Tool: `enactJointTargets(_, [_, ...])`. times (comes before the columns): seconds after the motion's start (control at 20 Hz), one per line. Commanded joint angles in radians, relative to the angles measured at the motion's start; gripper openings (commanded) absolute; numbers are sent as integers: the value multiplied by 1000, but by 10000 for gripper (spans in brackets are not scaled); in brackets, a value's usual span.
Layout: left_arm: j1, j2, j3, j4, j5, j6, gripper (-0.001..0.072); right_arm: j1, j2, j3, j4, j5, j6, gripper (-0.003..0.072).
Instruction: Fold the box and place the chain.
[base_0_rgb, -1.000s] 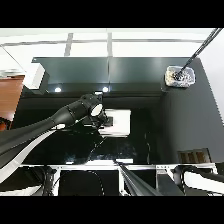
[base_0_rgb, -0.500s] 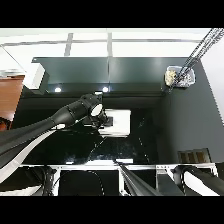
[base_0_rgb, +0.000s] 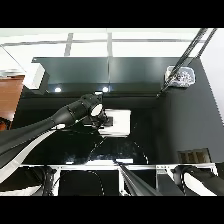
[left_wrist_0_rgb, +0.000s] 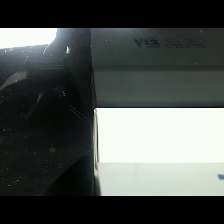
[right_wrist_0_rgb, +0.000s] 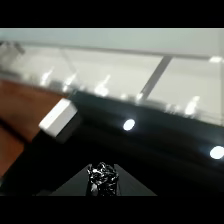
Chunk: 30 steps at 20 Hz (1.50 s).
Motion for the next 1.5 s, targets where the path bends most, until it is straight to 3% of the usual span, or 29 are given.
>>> enactJointTargets(0.0, [0,-1,0,0,0,0,27,114,1,-67,-8,123,3,15])
enactJointTargets(0.2, [0,-1,0,0,-1,0,27,214,-1,-196,-55,190,3,15])
enactJointTargets(0.6, [0,-1,0,0,-1,0,27,327,-1,-417,-55,179,-17,17])
enactJointTargets(0.9, [0,-1,0,0,0,0,27,390,-2,-538,19,-22,-21,17])
enactJointTargets(1.1, [0,-1,0,0,0,0,27,426,-1,-638,23,-61,-20,17])
enactJointTargets(1.25, [0,-1,0,0,0,0,27,426,-1,-772,17,-121,-20,18])
enactJointTargets(1.45, [0,-1,0,0,0,0,27,426,-2,-973,51,-299,-19,18])
